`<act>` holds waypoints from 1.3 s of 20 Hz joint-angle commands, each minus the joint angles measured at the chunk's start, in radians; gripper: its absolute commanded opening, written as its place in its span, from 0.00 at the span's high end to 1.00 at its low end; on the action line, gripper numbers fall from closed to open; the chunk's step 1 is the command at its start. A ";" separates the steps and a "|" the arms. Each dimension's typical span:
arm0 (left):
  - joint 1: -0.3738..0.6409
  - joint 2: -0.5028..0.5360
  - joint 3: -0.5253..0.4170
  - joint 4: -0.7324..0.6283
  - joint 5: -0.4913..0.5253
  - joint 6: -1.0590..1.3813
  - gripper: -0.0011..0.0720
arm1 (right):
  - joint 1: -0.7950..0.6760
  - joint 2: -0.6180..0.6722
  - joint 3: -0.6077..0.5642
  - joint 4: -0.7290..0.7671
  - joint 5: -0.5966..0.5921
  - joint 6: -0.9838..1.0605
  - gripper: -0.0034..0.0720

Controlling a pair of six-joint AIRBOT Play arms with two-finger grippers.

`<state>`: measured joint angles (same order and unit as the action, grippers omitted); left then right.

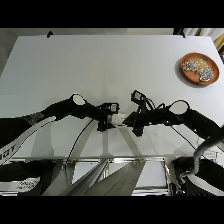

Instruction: Fold the box and place the chain.

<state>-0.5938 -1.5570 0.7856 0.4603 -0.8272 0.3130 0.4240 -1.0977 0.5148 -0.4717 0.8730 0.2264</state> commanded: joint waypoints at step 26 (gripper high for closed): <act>0.000 0.000 0.000 0.000 0.000 0.000 0.61 | 0.037 -0.005 -0.056 0.068 -0.124 -0.177 0.94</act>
<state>-0.5941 -1.5574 0.7856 0.4606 -0.8272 0.3138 0.4446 -1.0733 0.4595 -0.4084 0.8051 0.0582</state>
